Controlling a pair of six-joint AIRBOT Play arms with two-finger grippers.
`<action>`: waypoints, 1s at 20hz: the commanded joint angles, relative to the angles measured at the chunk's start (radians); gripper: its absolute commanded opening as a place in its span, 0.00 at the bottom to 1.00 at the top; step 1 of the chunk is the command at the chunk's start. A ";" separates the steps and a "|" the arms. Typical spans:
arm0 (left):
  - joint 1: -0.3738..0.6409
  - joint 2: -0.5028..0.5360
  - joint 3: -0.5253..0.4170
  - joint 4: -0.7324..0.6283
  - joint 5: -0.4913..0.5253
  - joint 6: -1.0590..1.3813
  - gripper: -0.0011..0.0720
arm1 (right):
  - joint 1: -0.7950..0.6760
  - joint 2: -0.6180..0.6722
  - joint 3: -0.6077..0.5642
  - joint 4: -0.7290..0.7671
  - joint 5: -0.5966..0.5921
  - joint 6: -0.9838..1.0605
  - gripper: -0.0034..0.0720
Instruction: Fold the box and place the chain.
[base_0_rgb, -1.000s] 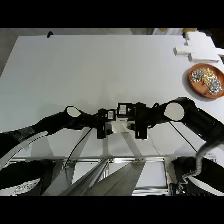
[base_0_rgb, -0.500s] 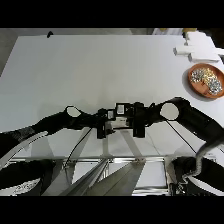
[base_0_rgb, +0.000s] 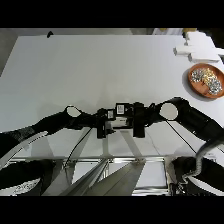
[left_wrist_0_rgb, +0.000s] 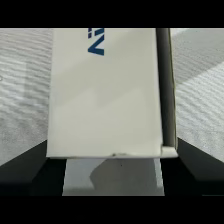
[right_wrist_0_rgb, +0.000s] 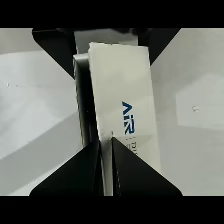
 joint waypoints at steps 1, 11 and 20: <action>0.000 0.000 0.000 0.001 -0.001 0.000 0.24 | 0.001 0.000 -0.002 0.001 0.064 0.001 0.13; 0.000 0.000 0.000 0.001 -0.001 0.000 0.24 | 0.001 -0.001 -0.005 0.053 0.095 -0.002 0.36; 0.000 0.000 0.000 0.001 -0.001 0.000 0.24 | 0.001 0.008 -0.036 0.062 0.061 -0.002 0.36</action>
